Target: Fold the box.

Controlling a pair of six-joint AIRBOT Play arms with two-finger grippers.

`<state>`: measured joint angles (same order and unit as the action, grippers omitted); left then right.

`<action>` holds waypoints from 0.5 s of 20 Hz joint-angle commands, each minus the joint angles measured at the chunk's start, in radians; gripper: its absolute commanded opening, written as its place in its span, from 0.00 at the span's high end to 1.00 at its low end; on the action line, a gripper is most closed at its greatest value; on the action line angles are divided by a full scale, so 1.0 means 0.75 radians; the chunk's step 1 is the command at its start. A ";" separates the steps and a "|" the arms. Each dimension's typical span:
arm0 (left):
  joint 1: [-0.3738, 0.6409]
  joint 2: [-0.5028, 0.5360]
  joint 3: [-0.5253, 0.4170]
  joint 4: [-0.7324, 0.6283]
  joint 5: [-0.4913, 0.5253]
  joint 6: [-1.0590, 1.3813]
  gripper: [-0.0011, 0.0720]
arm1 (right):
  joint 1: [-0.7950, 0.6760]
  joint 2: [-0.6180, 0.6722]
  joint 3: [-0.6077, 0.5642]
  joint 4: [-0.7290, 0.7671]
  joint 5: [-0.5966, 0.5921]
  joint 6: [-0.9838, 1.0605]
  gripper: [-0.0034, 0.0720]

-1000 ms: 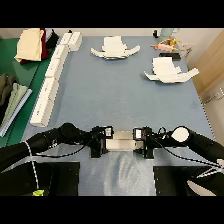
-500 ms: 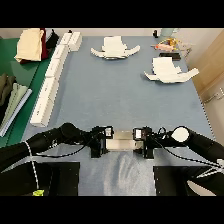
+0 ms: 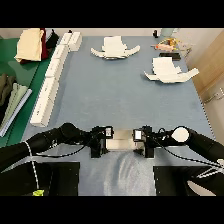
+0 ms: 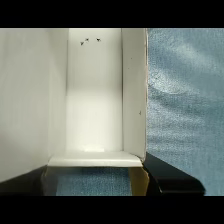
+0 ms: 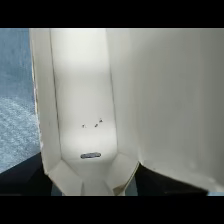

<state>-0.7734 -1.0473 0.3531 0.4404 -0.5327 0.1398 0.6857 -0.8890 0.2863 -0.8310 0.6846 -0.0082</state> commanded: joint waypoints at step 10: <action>0.001 0.000 0.001 0.001 -0.001 0.003 0.27 | -0.001 0.267 0.005 -0.315 0.254 0.490 0.00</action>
<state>-0.7734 -1.0473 0.3531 0.4408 -0.5335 0.1425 0.6853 -0.7719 0.2871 -0.9859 0.8452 0.1955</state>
